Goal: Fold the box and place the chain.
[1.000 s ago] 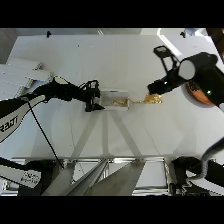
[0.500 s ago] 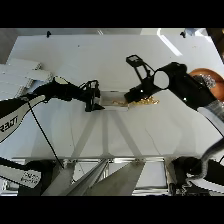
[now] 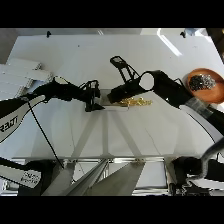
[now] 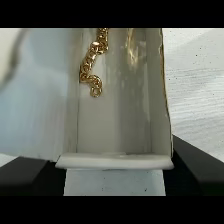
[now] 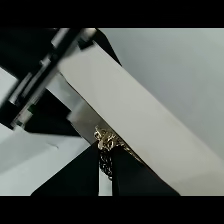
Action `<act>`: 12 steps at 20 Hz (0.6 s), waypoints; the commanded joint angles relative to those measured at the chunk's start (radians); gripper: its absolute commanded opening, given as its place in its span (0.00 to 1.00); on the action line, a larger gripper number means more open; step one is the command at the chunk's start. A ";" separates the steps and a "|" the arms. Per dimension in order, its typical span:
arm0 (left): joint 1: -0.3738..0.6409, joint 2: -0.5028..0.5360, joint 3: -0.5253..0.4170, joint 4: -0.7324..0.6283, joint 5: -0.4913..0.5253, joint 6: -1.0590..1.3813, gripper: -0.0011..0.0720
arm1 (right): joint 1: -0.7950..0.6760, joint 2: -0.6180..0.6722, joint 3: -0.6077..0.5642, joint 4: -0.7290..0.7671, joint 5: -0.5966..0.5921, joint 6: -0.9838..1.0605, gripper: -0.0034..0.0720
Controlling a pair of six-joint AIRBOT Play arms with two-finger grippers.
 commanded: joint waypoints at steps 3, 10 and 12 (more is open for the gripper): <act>0.000 0.001 0.000 0.000 0.000 0.000 0.53 | 0.003 -0.046 0.003 0.100 -0.067 -0.122 0.10; 0.000 0.001 0.000 0.000 0.000 0.000 0.53 | 0.003 -0.021 0.014 -0.061 0.124 -0.121 0.30; 0.000 0.001 0.000 0.000 0.000 0.000 0.53 | -0.005 0.023 0.014 -0.141 0.186 -0.121 0.30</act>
